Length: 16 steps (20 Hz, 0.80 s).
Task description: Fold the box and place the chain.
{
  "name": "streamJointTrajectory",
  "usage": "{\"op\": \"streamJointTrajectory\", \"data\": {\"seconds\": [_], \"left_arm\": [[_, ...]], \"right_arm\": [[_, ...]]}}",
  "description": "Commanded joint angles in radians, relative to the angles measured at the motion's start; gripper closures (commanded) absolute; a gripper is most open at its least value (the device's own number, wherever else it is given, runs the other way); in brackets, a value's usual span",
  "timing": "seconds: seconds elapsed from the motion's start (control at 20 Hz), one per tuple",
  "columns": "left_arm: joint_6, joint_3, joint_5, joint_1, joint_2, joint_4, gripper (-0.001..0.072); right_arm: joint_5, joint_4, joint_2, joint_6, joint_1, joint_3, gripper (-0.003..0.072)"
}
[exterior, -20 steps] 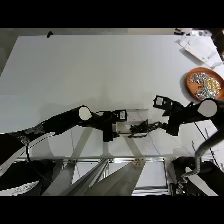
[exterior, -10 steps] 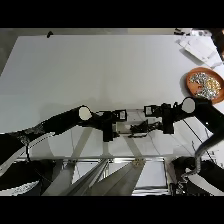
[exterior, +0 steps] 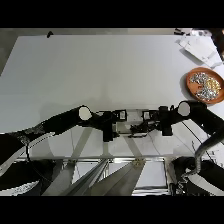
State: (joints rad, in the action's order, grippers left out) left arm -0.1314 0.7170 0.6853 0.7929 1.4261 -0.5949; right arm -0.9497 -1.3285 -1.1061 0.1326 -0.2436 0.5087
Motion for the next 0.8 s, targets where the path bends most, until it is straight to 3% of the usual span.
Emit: {"op": "streamJointTrajectory", "data": {"seconds": [0.0, 0.1, 0.15, 0.5, 0.75], "left_arm": [[0.000, 0.000, 0.000, 0.000, 0.000, 0.000, 0.0433], [0.000, 0.000, 0.000, 0.000, 0.000, 0.000, 0.0433], [0.000, 0.000, 0.000, 0.000, 0.000, 0.000, 0.0433], [0.000, 0.000, 0.000, 0.000, 0.000, 0.000, 0.0433], [0.000, 0.000, 0.000, 0.000, 0.000, 0.000, 0.0433]], "right_arm": [[-0.003, 0.005, -0.001, 0.002, -0.002, -0.013, 0.0545], [-0.013, 0.008, 0.004, 0.006, -0.002, -0.013, 0.0660], [-0.012, 0.007, 0.011, 0.024, -0.002, -0.013, 0.0670], [-0.041, 0.031, 0.231, 0.028, -0.002, -0.013, 0.0670], [-0.068, 0.208, 0.403, 0.028, -0.020, -0.013, 0.0670]]}}
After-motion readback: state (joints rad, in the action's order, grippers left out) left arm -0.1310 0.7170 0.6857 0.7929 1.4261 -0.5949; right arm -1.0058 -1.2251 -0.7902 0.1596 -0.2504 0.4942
